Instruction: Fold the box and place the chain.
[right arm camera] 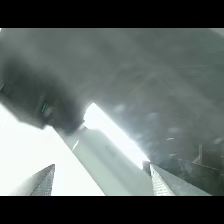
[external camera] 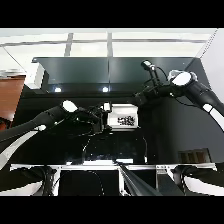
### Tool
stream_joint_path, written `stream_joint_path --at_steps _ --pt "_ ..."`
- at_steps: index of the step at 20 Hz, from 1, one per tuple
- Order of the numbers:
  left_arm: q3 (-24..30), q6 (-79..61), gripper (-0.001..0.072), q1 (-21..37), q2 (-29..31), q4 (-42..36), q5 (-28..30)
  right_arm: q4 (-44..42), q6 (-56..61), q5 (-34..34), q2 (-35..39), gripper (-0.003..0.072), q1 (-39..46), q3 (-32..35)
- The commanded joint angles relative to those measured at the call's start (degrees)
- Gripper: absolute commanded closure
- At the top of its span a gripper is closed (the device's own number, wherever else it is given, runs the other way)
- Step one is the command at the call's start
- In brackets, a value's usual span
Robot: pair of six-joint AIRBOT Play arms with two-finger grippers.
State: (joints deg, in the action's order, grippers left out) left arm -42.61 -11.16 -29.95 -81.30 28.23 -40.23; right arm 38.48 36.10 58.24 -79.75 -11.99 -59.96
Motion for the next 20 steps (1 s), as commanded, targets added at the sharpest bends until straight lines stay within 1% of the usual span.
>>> stream_joint_path --at_steps 1,5,8,10,12,15,17,18,19,20 --pt "-0.1 0.0 0.0324 0.0 0.0 0.0 0.0 1.0 -11.6 12.2 -0.5 0.0041 0.1 -2.4" --pt "-0.1 0.0 0.0323 0.0 0.0 0.0 0.0 2.2 -16.2 15.9 -0.5 0.0041 -1.4 -2.4" --pt "-0.1 0.0 0.0323 0.0 0.0 0.0 0.0 3.8 -16.4 17.6 0.4 0.0041 -2.2 -2.4" --pt "-0.1 0.0 0.0324 0.0 0.0 0.0 0.0 7.7 -16.4 16.7 1.1 0.0041 -4.0 -2.4" --pt "-0.1 0.0 0.0323 0.0 0.0 0.0 0.0 11.2 -16.5 13.1 1.1 0.0041 -6.1 -2.4" --pt "-0.1 0.0 0.0323 0.0 0.0 0.0 0.0 11.5 -19.6 10.1 1.1 0.0041 -8.1 -2.4" --pt "-0.1 0.0 0.0323 0.0 0.0 0.0 0.0 11.5 -19.6 10.3 1.0 0.0043 -8.6 -2.4" --pt "-0.1 0.0 0.0323 0.0 0.0 0.0 0.0 11.6 -19.6 10.7 1.0 0.0134 -8.8 -2.4" --pt "-0.1 0.0 0.0323 0.0 0.0 0.0 0.0 11.5 -19.6 11.2 1.0 0.0150 -8.8 -2.3" --pt "-0.1 0.0 0.0323 0.0 0.0 0.0 0.0 11.5 -19.6 11.8 1.0 0.0150 -8.8 -2.0"
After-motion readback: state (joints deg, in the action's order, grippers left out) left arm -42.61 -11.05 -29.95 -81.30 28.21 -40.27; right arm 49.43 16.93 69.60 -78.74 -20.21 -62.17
